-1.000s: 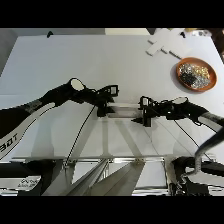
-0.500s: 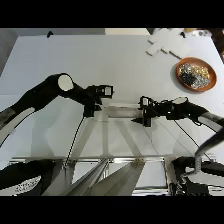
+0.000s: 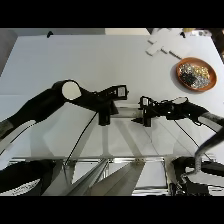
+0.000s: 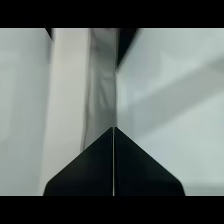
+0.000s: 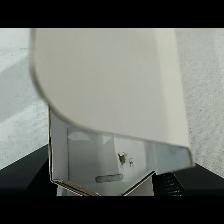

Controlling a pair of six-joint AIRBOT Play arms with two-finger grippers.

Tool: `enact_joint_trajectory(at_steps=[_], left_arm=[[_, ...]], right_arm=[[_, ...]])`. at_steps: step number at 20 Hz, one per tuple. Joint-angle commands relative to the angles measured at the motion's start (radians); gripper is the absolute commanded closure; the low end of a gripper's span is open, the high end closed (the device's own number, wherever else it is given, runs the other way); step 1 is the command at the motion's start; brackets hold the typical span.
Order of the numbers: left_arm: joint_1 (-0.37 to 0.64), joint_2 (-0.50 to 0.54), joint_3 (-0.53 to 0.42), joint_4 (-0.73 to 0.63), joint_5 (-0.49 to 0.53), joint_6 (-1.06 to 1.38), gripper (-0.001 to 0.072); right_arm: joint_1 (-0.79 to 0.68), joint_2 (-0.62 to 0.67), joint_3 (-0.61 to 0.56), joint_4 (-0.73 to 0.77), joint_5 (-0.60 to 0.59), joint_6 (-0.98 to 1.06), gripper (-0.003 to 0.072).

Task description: Fold the box and place the chain.

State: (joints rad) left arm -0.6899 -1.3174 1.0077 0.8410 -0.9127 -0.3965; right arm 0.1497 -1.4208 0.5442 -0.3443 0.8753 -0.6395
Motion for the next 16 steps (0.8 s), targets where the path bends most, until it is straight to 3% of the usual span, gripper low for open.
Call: enact_joint_trajectory(at_steps=[1, 6, 16], left_arm=[[-0.033, -0.108, 0.000, -0.157, 0.209, -0.009, 0.0702], [-0.025, -0.164, 0.000, -0.193, 0.427, -0.030, 0.0705], [-0.019, -0.267, 0.000, -0.235, 0.452, -0.152, 0.0705]], right_arm=[[0.000, 0.001, 0.000, 0.000, 0.000, 0.000, 0.0227], [0.001, 0.001, 0.000, 0.001, 0.001, 0.000, 0.0227], [0.000, 0.001, 0.000, 0.000, 0.001, 0.000, 0.0227]])
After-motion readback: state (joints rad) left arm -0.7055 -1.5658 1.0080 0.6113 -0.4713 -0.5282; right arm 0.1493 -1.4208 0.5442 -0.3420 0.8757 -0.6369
